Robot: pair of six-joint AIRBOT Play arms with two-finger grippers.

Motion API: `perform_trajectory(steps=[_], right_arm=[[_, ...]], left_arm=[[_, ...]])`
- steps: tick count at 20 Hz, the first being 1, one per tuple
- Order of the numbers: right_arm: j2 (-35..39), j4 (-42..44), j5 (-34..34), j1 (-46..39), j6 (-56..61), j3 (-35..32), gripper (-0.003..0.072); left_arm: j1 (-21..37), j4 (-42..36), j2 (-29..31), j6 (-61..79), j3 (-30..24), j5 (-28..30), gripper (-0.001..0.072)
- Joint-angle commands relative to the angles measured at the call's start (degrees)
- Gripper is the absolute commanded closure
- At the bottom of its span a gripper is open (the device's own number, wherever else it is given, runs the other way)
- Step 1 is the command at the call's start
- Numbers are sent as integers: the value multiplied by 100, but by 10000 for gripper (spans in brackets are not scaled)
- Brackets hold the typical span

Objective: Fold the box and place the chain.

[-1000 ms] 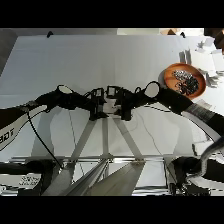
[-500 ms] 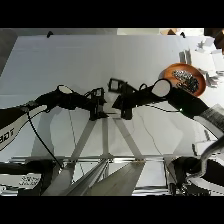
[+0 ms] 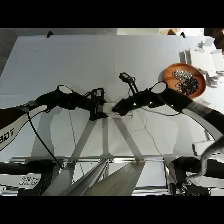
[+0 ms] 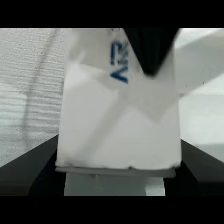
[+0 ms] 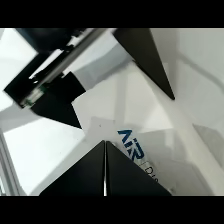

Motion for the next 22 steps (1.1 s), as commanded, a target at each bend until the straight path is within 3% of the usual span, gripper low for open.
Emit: perform_trajectory(steps=[1,7,11,14,19,22], right_arm=[[-310,57,66,61,133,-146,677],[-31,70,-136,59,140,-138,676],[866,-223,-326,-273,518,-138,676],[1735,-1700,-568,-1062,1620,-138,676],[2465,-5591,13,-2538,4168,-140,676],[2452,-6004,339,-3333,4594,-140,676]], left_arm=[[4,-13,2,-33,2,0,432],[4,-13,2,-33,2,0,432],[2,-13,2,-33,2,0,432],[4,-13,2,-33,0,0,432],[2,-13,2,-33,0,0,432],[4,-13,2,-33,2,0,432]])
